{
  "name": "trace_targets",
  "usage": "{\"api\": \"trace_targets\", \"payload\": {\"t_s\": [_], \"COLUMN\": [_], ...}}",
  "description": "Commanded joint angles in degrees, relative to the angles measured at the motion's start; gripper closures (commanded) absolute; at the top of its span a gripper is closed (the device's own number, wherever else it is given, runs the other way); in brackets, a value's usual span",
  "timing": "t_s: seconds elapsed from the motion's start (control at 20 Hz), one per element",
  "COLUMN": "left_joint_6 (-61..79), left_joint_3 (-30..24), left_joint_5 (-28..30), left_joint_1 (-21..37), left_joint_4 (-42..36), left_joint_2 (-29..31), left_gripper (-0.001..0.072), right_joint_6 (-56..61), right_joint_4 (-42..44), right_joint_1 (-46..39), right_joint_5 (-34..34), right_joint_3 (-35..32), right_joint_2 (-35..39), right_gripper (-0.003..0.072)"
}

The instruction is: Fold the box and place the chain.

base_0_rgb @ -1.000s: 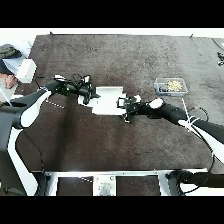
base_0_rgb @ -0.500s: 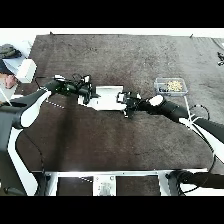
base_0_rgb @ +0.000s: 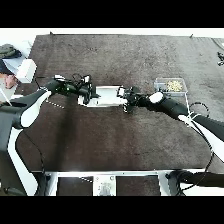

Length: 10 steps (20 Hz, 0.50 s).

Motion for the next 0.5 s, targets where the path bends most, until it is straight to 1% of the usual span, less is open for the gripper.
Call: {"api": "trace_targets", "payload": {"t_s": [0.0,0.3,0.45], "left_joint_6": [0.0,0.0,0.0], "left_joint_3": [0.0,0.0,0.0], "left_joint_5": [0.0,0.0,0.0], "left_joint_1": [0.0,0.0,0.0], "left_joint_4": [0.0,0.0,0.0], "left_joint_2": [0.0,0.0,0.0], "left_gripper": [0.0697,0.0696,0.0696], "right_joint_6": [0.7,0.7,0.7], "right_joint_4": [-1.0,-1.9,-1.8], "right_joint_1": [-0.1,-0.7,-2.8], "right_joint_5": [1.7,1.4,3.7], "right_joint_3": [0.6,2.8,3.1], "right_joint_2": [-0.2,-0.1,-0.5], "right_gripper": [0.01,0.01,0.01]}}
